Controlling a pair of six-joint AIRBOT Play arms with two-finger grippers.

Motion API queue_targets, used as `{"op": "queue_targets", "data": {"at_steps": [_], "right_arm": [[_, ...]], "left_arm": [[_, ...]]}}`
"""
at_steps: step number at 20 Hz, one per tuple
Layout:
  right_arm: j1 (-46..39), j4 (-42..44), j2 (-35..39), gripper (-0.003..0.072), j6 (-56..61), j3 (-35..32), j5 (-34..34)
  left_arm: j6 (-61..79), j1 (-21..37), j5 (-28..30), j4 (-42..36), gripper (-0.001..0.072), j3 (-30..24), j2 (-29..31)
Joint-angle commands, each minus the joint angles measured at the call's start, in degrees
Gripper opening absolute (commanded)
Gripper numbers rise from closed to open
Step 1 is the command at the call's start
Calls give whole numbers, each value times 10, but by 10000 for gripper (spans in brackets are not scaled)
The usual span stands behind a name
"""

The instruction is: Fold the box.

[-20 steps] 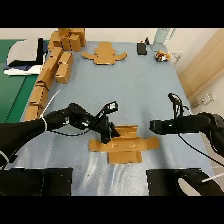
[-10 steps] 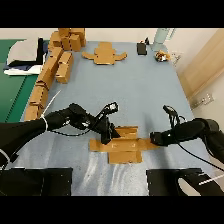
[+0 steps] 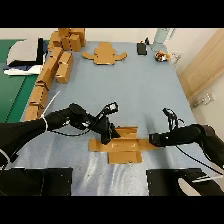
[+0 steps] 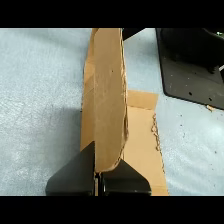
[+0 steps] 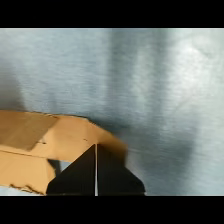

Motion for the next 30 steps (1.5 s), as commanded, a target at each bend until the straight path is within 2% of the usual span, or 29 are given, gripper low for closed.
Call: {"op": "queue_targets", "data": {"at_steps": [1,4,6,12,21,30], "right_arm": [[1,70,49,6,-33,3,3],[1,52,122,5,-20,6,-6],[0,46,141,6,-10,6,-16],[0,43,125,5,-10,6,-29],[1,39,88,6,-11,6,20],[1,40,83,6,-11,6,17]], "left_arm": [[0,0,0,0,14,0,0],[-11,0,-2,0,14,0,0],[-17,0,-8,0,14,0,0],[-17,2,-11,0,14,0,15],[-17,7,8,2,14,1,17],[-17,7,14,2,14,1,8]]}}
